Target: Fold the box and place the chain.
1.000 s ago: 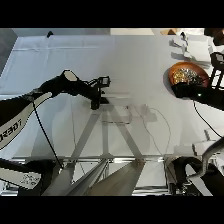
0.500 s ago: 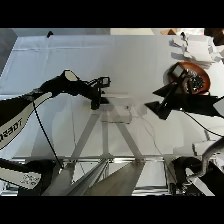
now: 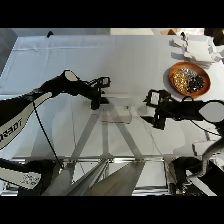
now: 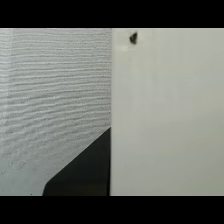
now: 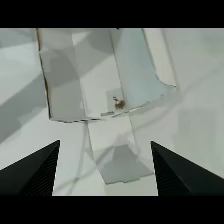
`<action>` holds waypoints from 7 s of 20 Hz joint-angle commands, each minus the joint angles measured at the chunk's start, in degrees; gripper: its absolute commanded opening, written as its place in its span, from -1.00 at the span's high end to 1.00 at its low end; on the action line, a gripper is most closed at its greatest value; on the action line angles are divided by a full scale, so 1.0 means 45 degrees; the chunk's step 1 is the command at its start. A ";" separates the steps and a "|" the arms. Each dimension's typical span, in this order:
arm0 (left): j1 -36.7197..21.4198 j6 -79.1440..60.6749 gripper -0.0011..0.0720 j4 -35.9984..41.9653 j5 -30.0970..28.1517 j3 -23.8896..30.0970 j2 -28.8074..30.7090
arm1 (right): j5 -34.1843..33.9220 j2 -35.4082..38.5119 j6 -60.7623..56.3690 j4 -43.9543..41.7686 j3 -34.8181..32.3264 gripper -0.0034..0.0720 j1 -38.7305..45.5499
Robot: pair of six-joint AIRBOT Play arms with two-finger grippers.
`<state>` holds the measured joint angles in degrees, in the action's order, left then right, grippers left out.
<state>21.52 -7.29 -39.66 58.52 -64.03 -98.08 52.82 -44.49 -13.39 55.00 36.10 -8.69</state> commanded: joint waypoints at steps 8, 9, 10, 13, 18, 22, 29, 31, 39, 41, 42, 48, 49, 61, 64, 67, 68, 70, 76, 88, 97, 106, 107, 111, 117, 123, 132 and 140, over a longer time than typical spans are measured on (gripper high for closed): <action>0.0005 0.0000 0.94 0.0000 0.0000 0.0005 -0.0010 | -0.1433 -0.2958 0.9112 -0.7227 -0.2555 -1.00 0.2239; 0.0005 0.0000 0.94 0.0000 0.0000 0.0005 -0.0010 | -0.1443 -0.3458 0.9860 -0.8000 -0.2555 -1.00 0.2273; 0.0005 0.0000 0.94 0.0000 0.0000 0.0005 -0.0005 | -0.1413 -0.3963 1.0754 -0.8743 -0.2555 -1.00 0.2244; 0.0005 0.0000 0.94 0.0000 0.0000 0.0005 -0.0005 | -0.2123 -0.4964 1.1681 -0.9224 -0.2555 -1.00 0.2079; 0.0005 0.0000 0.94 0.0000 0.0000 0.0005 -0.0010 | -0.2317 -0.5620 1.1657 -0.8864 -0.2555 -1.00 0.2079; 0.0005 0.0000 0.94 0.0000 0.0000 0.0005 -0.0010 | -0.2147 -0.5620 1.1196 -0.8320 -0.2667 -1.00 0.2040; 0.0005 0.0000 0.94 0.0000 0.0000 0.0005 -0.0010 | -0.2807 -0.5620 1.0831 -1.0030 -0.3104 -1.00 0.1020; 0.0005 0.0000 0.94 0.0000 0.0000 0.0005 -0.0010 | -0.3031 -0.5620 1.0841 -1.0239 -0.3104 -1.00 0.1020; 0.0005 0.0000 0.94 0.0000 0.0000 0.0005 -0.0010 | -0.2492 -0.5615 1.0584 -0.9972 -0.3104 -1.00 0.0763; 0.0005 0.0000 0.94 0.0000 0.0000 0.0005 -0.0010 | -0.2268 -0.5620 1.0375 -0.9991 -0.3099 -1.00 0.0510; 0.0005 0.0000 0.94 0.0000 0.0000 0.0005 -0.0010 | -0.2278 -0.5620 1.0263 -1.0059 -0.3099 -1.00 0.0476; 0.0000 0.0000 0.94 0.0000 0.0000 0.0005 -0.0010 | -0.4051 -0.5615 0.9593 -1.2046 -0.3099 -1.00 0.0481; 0.0005 0.0000 0.94 0.0000 0.0000 0.0005 -0.0010 | -0.4187 -0.5615 0.9194 -1.2041 -0.3099 -1.00 0.0481; 0.0000 0.0000 0.94 0.0000 0.0000 0.0005 -0.0010 | -0.4318 -0.5615 0.6178 -1.2026 -0.3099 -1.00 0.0481; 0.0005 0.0000 0.94 0.0000 0.0000 0.0005 -0.0010 | -0.4367 -0.5615 0.5965 -1.2021 -0.3094 -1.00 0.0481; 0.0000 0.0000 0.94 0.0000 0.0000 0.0005 -0.0010 | -0.4643 -0.5615 0.5396 -1.1953 -0.3070 -1.00 0.0476; 0.0005 0.0000 0.94 0.0000 0.0000 0.0005 -0.0010 | -0.4639 -0.5615 0.5061 -1.1929 -0.3041 -1.00 0.0481; 0.0000 0.0000 0.94 0.0000 0.0000 0.0005 -0.0010 | -0.4653 -0.5615 0.5037 -1.1914 -0.3002 -1.00 0.0481; 0.0005 0.0000 0.94 0.0000 0.0000 0.0005 -0.0010 | -0.4600 -0.5615 0.4240 -1.1837 -0.2968 -1.00 0.0476; 0.0000 0.0000 0.94 0.0000 0.0000 0.0005 -0.0010 | -0.4634 -0.5620 0.5372 -1.1846 -0.2968 -1.00 0.0777; 0.0000 0.0000 0.94 0.0000 0.0000 0.0005 -0.0010 | -0.2861 -0.6018 0.7495 -1.0486 -0.2307 -1.00 0.1103; 0.0005 0.0000 0.94 0.0000 0.0000 0.0005 -0.0010 | -0.1768 -0.7645 0.8553 -0.7519 -0.0350 -1.00 0.1749; 0.0005 0.0000 0.94 0.0000 0.0000 0.0005 -0.0005 | -0.1481 -0.7834 0.8835 -0.7519 -0.0073 -1.00 0.1865; 0.0000 0.0000 0.94 0.0000 0.0000 0.0005 -0.0010 | -0.0622 -0.8315 0.9763 -0.7529 0.0709 -1.00 0.1880; 0.0005 0.0000 0.94 0.0005 0.0000 0.0005 -0.0010 | 0.0549 -0.9326 1.0603 -0.7451 0.1175 -1.00 0.1880; 0.0000 0.0000 0.94 0.0000 0.0000 0.0005 -0.0010 | 0.0709 -1.0035 1.0720 -0.7669 0.1481 -1.00 0.1880; 0.0000 0.0000 0.94 0.0000 0.0000 0.0005 -0.0010 | 0.0549 -1.0059 1.0933 -0.7936 0.1481 -1.00 0.1336; 0.0000 0.0000 0.94 0.0000 0.0000 0.0005 -0.0010 | 0.0408 -1.0035 1.0754 -0.7951 0.1496 -1.00 0.1336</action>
<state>21.54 -7.31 -39.66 58.57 -63.99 -98.15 54.78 -89.71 35.16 19.07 42.78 -2.59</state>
